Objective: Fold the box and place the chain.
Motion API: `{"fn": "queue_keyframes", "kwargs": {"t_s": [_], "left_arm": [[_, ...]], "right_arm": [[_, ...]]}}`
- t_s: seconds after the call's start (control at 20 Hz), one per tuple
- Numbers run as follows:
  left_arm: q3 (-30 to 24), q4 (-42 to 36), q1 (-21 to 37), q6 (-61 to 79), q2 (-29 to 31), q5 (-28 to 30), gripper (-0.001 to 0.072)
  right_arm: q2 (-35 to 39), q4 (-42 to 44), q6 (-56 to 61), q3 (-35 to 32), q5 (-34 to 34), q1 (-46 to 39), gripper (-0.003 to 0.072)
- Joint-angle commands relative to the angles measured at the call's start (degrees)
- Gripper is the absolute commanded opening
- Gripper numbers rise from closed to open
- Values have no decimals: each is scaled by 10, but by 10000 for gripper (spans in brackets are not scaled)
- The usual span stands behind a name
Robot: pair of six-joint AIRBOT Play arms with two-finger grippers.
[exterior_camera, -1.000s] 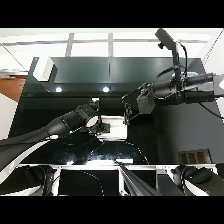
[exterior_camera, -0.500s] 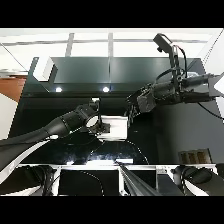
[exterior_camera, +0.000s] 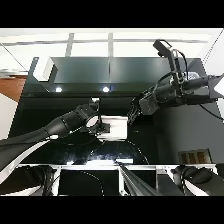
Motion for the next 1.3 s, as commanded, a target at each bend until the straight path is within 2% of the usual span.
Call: {"fn": "queue_keyframes", "kwargs": {"t_s": [0.0,0.4,0.5,0.65,0.9,1.1,1.25], "left_arm": [[0,0,0,1,0,-1,30],[0,0,0,1,0,-3,31],[0,0,0,1,0,-3,30],[0,0,0,1,0,-3,30],[0,0,0,1,0,-3,31],[0,0,0,1,0,-3,31],[0,0,0,1,0,-3,31]], "right_arm": [[12,11,2,1,21,0,46],[25,65,-2,34,26,-1,45],[25,108,-3,35,5,1,45],[22,110,-2,32,-27,4,45],[16,97,13,-20,-42,9,45],[16,89,24,-76,-85,46,45],[16,18,69,-94,-93,45,45]]}}
